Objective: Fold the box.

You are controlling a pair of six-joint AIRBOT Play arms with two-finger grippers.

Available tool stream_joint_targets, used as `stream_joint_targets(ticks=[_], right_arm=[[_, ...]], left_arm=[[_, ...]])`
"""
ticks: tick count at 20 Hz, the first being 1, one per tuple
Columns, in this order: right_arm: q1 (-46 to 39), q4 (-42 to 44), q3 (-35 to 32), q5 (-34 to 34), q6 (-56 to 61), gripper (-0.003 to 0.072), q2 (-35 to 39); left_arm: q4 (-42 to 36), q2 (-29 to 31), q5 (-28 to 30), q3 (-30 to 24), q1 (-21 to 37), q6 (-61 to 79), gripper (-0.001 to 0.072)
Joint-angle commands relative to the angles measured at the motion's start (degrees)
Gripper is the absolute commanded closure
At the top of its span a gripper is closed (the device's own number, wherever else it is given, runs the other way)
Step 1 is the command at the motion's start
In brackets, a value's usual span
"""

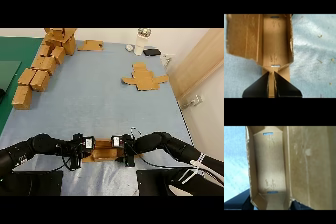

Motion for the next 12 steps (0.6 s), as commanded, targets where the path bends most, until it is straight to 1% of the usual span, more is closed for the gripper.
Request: stream_joint_targets(ticks=[1, 3, 5, 10, 12], right_arm=[[0.04, 0.0, 0.0, 0.0, 0.0, 0.0179, 0.02], [0.04, 0.0, 0.0, 0.0, 0.02, 0.0179, 0.02], [0.04, 0.0, 0.0, 0.0, 0.0, 0.0178, 0.02], [0.04, 0.0, 0.0, 0.0, 0.0, 0.0178, 0.02], [0.04, 0.0, 0.0, 0.0, 0.0, 0.0179, 0.02]], left_arm=[[-1.42, -1.07, -1.4, 0.59, 0.04, 1.79, 0.0604], [-1.68, -1.18, -0.85, 0.59, 0.04, 2.08, 0.0604], [-3.91, -1.73, -0.57, 0.59, 0.04, 4.28, 0.0604], [-12.39, -4.07, -0.74, 0.59, 0.04, 11.96, 0.0603], [-12.55, -4.44, -0.72, 0.59, 0.04, 12.0, 0.0603]])
